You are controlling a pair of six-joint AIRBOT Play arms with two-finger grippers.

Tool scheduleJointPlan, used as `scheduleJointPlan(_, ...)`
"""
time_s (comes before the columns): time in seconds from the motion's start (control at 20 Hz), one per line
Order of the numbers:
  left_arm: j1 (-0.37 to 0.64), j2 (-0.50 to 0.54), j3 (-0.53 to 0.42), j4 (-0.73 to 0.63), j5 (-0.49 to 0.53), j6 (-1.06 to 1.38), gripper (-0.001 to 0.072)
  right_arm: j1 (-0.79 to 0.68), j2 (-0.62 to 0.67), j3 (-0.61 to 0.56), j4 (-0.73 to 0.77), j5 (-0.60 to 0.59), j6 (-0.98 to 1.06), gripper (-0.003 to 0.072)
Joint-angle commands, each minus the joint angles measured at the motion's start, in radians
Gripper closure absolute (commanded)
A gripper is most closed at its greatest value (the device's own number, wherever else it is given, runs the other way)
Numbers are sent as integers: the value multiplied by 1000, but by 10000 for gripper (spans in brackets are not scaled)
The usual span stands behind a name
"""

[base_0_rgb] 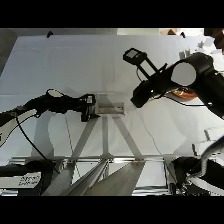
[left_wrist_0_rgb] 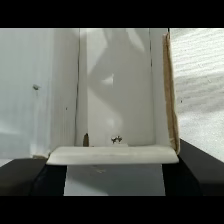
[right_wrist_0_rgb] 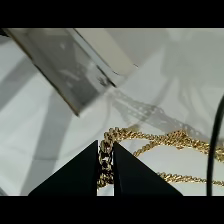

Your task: Fold the box and place the chain.

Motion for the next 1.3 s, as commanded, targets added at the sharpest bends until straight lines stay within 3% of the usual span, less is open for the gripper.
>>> scheduleJointPlan(0.0, 0, 0, 0, 0, 0, 0, 498, 2, -34, 0, 187, -66, -144, 680)
scheduleJointPlan(0.45, 0, 0, 0, 0, 0, 0, 498, 2, -143, 0, 528, -282, -363, 681)
scheduleJointPlan(0.6, 0, 0, 0, 0, 0, 0, 498, 2, -183, 0, 496, -284, -365, 680)
scheduleJointPlan(0.85, 0, 0, 0, 0, 0, 0, 498, 2, -243, 0, 362, -156, -338, 669)
scheduleJointPlan(0.9, 0, 0, 0, 0, 0, 0, 498, 2, -243, 0, 354, -146, -338, 561)
scheduleJointPlan(0.95, 0, 0, 0, 0, 0, 0, 498, 2, -240, 0, 360, -145, -344, 389)
scheduleJointPlan(1.0, 0, 0, 0, 0, 0, 0, 498, 2, -238, 0, 372, -145, -358, 341)
scheduleJointPlan(1.25, 0, 0, 0, 0, 0, 0, 498, -91, -145, 0, 420, -84, -518, 341)
